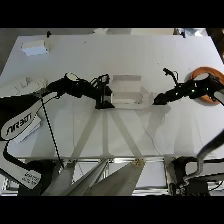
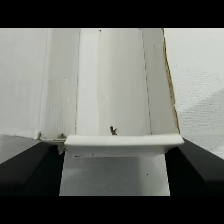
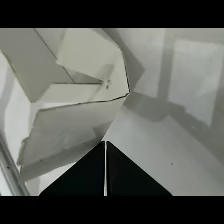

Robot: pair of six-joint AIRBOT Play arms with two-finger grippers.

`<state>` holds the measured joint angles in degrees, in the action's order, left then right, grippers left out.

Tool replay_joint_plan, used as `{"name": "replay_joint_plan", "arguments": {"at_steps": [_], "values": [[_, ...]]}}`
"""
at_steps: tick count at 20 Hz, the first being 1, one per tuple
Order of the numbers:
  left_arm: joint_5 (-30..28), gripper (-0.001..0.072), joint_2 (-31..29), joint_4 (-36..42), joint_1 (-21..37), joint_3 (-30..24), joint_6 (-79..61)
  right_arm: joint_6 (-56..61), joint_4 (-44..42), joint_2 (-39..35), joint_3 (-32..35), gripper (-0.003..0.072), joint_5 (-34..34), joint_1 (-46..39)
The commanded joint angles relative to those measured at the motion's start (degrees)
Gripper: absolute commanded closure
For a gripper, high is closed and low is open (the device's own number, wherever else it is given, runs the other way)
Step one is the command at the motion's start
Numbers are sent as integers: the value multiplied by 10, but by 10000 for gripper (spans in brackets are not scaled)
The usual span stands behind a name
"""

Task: Fold the box and place the chain.

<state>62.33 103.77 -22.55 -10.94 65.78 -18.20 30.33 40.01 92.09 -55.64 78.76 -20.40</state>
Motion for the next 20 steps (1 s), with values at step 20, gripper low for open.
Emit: {"name": "replay_joint_plan", "arguments": {"at_steps": [20], "values": [[-5, 428, 3, -4, -2, 0, 3, 12, -44, 0, 0, 406, 6, 16]]}}
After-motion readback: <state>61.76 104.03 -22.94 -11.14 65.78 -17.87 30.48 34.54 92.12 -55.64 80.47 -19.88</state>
